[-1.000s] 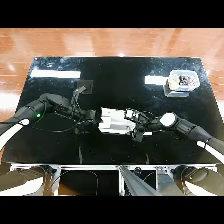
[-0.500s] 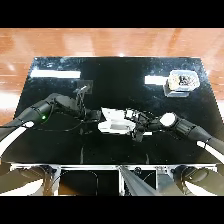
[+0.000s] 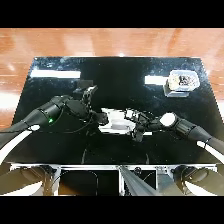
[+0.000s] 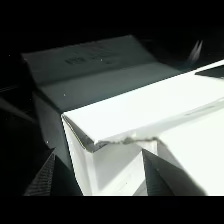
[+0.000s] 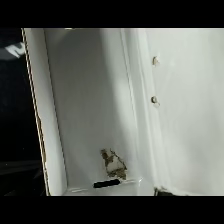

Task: Fold the box and place the chain.

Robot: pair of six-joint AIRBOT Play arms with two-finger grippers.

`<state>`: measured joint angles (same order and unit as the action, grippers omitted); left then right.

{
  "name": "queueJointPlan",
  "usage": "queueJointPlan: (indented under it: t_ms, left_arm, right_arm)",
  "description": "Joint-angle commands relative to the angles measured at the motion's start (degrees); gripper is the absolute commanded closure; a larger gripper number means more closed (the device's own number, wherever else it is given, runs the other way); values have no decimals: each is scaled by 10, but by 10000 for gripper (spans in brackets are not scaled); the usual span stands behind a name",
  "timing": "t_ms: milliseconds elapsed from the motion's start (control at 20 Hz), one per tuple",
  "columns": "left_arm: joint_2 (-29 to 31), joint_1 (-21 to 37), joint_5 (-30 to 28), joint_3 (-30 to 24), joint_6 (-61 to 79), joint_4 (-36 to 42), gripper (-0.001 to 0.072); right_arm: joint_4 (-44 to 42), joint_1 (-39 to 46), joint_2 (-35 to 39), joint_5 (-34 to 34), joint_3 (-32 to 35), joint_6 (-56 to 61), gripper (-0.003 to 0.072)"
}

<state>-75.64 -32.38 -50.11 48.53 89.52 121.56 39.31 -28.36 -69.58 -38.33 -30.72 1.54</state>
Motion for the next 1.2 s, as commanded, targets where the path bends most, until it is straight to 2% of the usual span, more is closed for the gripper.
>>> queueJointPlan:
  t_ms: [0, 350, 500, 650, 700, 800, 1050, 1150]
  left_arm:
    - [0, -21, 12, 8, -54, -49, 98]
    - [-2, -81, -11, 31, -216, -198, 109]
    - [-16, -101, -52, 45, -259, -233, 117]
    - [-48, -118, -101, 82, -274, -254, 123]
    - [-59, -121, -110, 95, -275, -256, 157]
    - [-77, -121, -122, 118, -277, -256, 275]
    - [-91, -125, -129, 132, -285, -266, 296]
    - [-93, -126, -129, 132, -285, -266, 384]
  right_arm:
    - [0, 0, 0, 0, 0, 0, 138]
    - [0, 0, 0, 0, 0, 0, 139]
    - [0, 0, 0, 0, 0, 0, 139]
    - [0, 0, 0, 0, 0, 0, 138]
    - [0, 0, 0, 0, 0, 0, 138]
    - [0, 0, 0, 0, 0, 0, 139]
    - [0, 0, 0, 0, 0, 0, 139]
    - [0, 0, 0, 0, 0, 0, 139]
